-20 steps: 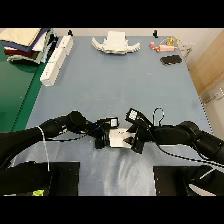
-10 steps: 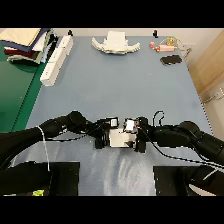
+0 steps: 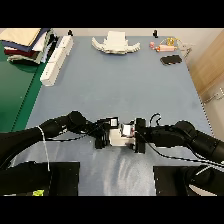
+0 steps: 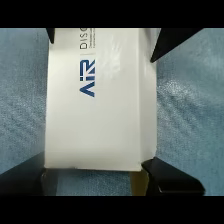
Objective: Fold the box.
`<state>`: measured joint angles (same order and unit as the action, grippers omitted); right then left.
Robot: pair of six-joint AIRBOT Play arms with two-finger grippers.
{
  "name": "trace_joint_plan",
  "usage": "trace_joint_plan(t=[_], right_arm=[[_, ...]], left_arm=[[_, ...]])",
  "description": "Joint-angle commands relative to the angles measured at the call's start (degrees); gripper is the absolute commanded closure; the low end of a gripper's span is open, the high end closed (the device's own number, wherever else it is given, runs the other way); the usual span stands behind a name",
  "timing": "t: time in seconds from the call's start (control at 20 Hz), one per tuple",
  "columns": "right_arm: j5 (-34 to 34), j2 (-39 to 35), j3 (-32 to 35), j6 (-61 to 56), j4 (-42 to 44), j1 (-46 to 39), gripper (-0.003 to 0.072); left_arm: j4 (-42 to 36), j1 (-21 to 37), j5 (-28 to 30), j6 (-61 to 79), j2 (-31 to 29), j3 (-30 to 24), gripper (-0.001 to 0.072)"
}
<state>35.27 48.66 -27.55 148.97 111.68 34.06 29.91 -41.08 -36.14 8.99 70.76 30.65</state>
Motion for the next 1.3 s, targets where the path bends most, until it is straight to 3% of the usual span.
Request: trace_joint_plan(t=[0.0, 0.3, 1.25], right_arm=[[-0.2, 0.2, -1.4, 0.2, -3.2, 0.0, 0.0026], [0.4, 0.2, -4.3, 0.0, -3.2, 0.0, 0.0027], [1.1, 0.2, -5.0, 0.0, 1.5, 0.0, 0.0044]], left_arm=[[0.0, 0.0, 0.0, 0.2, 0.0, 0.0, 0.0296], [0.0, 0.0, 0.0, 0.2, 0.0, 0.0, 0.0296], [0.0, 0.0, 0.0, 0.2, 0.0, 0.0, 0.0296]])
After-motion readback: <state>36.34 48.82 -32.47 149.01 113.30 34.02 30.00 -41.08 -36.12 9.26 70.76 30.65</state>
